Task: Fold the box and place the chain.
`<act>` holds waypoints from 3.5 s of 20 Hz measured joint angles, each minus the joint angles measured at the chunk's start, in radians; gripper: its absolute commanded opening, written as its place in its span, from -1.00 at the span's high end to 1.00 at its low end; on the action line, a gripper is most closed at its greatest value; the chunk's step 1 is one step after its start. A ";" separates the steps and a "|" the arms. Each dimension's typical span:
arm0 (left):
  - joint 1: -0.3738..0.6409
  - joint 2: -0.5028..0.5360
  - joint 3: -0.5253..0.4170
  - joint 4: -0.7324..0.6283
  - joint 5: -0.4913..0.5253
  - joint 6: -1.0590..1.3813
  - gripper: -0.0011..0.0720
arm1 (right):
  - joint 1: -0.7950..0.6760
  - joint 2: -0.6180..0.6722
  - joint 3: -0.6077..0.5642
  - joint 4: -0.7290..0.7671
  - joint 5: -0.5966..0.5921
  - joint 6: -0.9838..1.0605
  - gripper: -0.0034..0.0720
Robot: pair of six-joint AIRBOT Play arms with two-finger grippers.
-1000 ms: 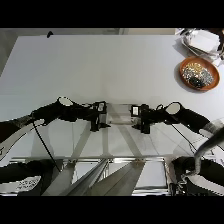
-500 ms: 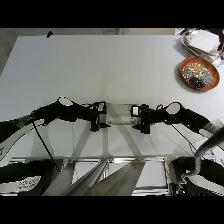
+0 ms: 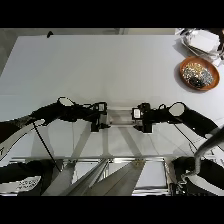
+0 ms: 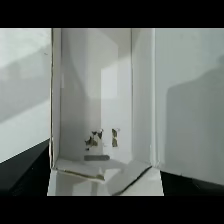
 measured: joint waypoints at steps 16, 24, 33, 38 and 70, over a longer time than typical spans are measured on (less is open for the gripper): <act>0.000 0.000 0.000 0.002 0.000 0.001 0.73 | 0.000 0.266 0.000 -0.430 0.280 0.376 0.18; 0.000 0.000 0.000 0.001 0.000 0.000 0.73 | 0.000 0.368 0.000 -0.084 0.296 0.290 0.87; 0.000 0.000 0.000 0.001 0.003 -0.003 0.73 | 0.000 0.230 0.000 0.375 0.088 0.064 0.88; 0.000 0.001 0.000 0.001 0.021 -0.079 0.73 | 0.000 0.071 0.000 0.577 0.044 -0.056 0.88; 0.000 0.002 0.000 0.016 0.026 -0.135 0.73 | 0.000 0.251 0.007 0.248 -0.005 0.214 0.88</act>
